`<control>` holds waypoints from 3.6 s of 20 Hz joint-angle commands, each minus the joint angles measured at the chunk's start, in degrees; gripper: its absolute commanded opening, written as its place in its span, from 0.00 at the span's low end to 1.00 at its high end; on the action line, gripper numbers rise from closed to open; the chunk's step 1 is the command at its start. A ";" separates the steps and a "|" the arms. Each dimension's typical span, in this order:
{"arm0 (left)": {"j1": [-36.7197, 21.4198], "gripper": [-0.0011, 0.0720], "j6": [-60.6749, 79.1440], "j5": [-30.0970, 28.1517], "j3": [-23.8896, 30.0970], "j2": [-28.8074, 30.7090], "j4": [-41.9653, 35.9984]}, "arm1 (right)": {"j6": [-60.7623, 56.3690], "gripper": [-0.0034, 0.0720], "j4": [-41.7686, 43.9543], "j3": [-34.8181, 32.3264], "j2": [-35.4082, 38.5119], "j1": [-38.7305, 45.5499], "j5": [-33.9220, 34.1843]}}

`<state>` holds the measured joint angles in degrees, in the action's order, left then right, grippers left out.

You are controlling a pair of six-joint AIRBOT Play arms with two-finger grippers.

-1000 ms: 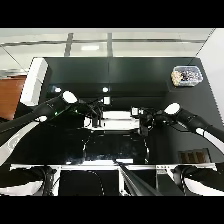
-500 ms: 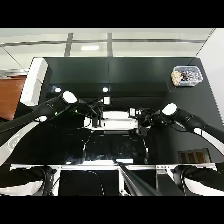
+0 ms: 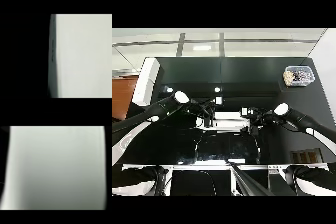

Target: Fold the box and place the chain.

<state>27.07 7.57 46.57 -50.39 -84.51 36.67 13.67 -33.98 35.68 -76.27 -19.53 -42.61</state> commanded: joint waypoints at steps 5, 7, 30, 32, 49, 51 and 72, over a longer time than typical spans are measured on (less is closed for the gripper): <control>-2.95 0.99 -14.91 3.74 -2.60 7.13 10.86 | 0.04 0.68 -0.15 0.02 -0.02 -0.04 0.04; -5.68 0.99 -25.38 7.82 -2.82 11.91 19.87 | 0.04 0.57 -0.15 0.02 -0.02 -0.04 0.02; -3.06 0.05 -34.95 -3.04 0.37 -0.52 -10.03 | 0.00 0.34 -0.17 0.02 0.00 0.00 -1.07; -3.06 0.05 -35.17 -0.44 0.37 -1.92 -11.32 | 0.00 0.34 -0.17 0.02 0.00 0.00 -1.07; -14.93 0.05 -38.53 13.14 2.25 19.32 3.91 | 0.00 0.34 -0.17 0.02 0.00 0.00 -1.07; -14.27 0.06 -26.49 16.04 5.31 19.19 5.44 | 0.00 0.34 -0.17 0.02 0.00 0.00 -1.07; -1.95 0.38 4.13 2.47 10.71 9.11 -1.40 | 0.00 0.34 -0.17 0.02 0.00 0.00 -1.07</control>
<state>24.34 11.31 48.18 -39.70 -74.83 37.69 13.69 -34.17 35.68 -76.25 -19.53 -43.68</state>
